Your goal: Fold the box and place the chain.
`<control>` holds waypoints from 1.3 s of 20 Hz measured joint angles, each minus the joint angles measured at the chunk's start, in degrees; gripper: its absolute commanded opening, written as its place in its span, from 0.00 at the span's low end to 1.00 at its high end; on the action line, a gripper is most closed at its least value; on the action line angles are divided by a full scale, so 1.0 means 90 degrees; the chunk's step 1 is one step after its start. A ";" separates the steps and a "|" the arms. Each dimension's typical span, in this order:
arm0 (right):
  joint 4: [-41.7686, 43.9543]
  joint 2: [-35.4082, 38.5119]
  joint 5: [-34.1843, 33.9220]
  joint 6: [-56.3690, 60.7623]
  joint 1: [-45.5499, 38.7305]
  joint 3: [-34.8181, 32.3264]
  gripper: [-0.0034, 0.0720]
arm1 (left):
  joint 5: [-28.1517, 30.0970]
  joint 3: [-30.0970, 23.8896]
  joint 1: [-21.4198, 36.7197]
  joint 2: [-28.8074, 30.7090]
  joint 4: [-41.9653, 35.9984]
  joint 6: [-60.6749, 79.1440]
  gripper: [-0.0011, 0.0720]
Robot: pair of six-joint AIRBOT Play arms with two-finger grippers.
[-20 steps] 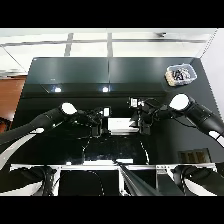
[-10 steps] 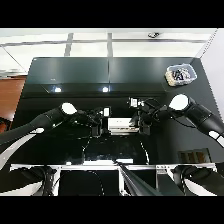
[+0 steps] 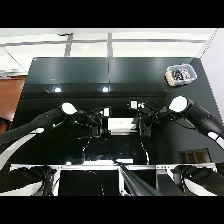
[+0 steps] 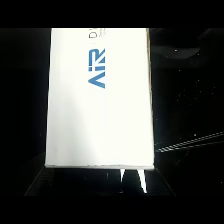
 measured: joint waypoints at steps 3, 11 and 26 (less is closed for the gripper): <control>-0.0024 0.0104 0.0092 0.0413 -0.0002 0.0022 0.40 | -0.0002 0.0000 0.0000 0.0000 0.0000 -0.0005 0.58; 0.0226 0.0578 0.0206 0.3619 -0.0012 0.0114 0.07 | -0.0002 0.0000 0.0000 0.0000 0.0000 -0.0012 0.57; 0.1353 -0.0724 -0.0495 0.5792 0.0182 -0.0049 0.07 | 0.0000 0.0000 0.0000 0.0000 -0.0002 -0.0012 0.57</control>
